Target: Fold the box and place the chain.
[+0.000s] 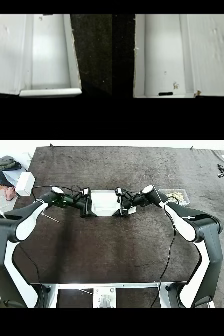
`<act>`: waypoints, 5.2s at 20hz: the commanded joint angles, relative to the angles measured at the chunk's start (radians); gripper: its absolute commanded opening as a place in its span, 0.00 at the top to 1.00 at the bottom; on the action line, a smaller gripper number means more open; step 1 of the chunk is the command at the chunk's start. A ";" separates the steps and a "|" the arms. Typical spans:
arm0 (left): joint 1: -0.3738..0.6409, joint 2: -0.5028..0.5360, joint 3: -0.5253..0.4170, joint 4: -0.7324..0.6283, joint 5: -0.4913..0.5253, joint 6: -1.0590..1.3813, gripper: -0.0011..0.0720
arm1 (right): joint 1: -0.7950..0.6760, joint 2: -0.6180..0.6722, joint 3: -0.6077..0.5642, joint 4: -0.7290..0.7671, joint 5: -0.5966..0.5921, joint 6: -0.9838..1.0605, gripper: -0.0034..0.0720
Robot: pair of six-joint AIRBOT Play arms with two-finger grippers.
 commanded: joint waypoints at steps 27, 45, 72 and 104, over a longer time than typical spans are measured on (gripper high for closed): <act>-0.002 -0.024 0.017 -0.039 -0.018 0.043 0.02 | 0.000 0.000 0.000 0.000 0.001 0.000 0.46; -0.002 -0.029 0.017 -0.018 -0.015 0.043 0.52 | 0.000 0.000 0.000 0.000 0.001 0.000 0.46; -0.002 -0.028 0.017 -0.019 -0.007 0.043 0.71 | 0.000 0.000 0.000 0.000 0.001 0.000 0.46; -0.002 -0.028 0.017 -0.010 -0.001 0.043 0.71 | -0.041 0.092 0.000 -0.146 0.099 0.047 0.15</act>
